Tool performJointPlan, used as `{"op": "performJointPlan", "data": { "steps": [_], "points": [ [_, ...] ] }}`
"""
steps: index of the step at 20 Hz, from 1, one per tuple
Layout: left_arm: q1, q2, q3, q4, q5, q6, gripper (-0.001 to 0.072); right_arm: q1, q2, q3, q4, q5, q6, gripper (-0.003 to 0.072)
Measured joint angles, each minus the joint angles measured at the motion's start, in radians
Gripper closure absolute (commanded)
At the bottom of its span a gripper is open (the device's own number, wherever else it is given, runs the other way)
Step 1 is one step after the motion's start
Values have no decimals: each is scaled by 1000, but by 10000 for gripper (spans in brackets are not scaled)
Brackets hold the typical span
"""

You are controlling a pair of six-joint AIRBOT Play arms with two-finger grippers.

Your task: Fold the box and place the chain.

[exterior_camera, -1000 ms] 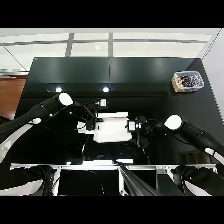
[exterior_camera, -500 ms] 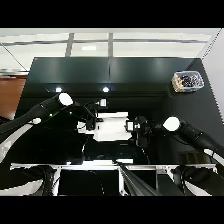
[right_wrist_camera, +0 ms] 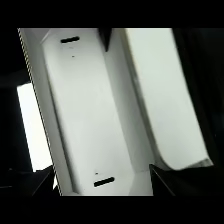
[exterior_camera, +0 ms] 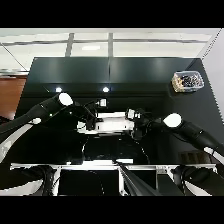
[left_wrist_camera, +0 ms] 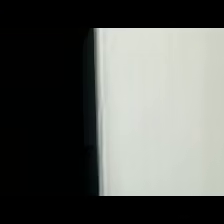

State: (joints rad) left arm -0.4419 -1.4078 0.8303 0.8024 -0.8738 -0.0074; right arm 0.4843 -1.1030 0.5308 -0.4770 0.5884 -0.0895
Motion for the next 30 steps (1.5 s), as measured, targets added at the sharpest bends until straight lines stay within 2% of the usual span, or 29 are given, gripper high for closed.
{"op": "performJointPlan", "data": {
  "steps": [9, 20, 25, 30],
  "points": [
    [0, 0, 0, 0, -1, 0, 685, -39, -9, 12, 14, 6, -49, -17],
    [0, 0, 0, 0, -5, 1, 685, -41, -134, 13, 97, 89, -268, -17],
    [0, 0, 0, 0, -5, 1, 685, -36, -155, 14, 90, 77, -272, -17],
    [0, 0, 0, 0, -2, 0, 685, -11, -180, 37, 12, 50, -185, -17]
  ]
}}
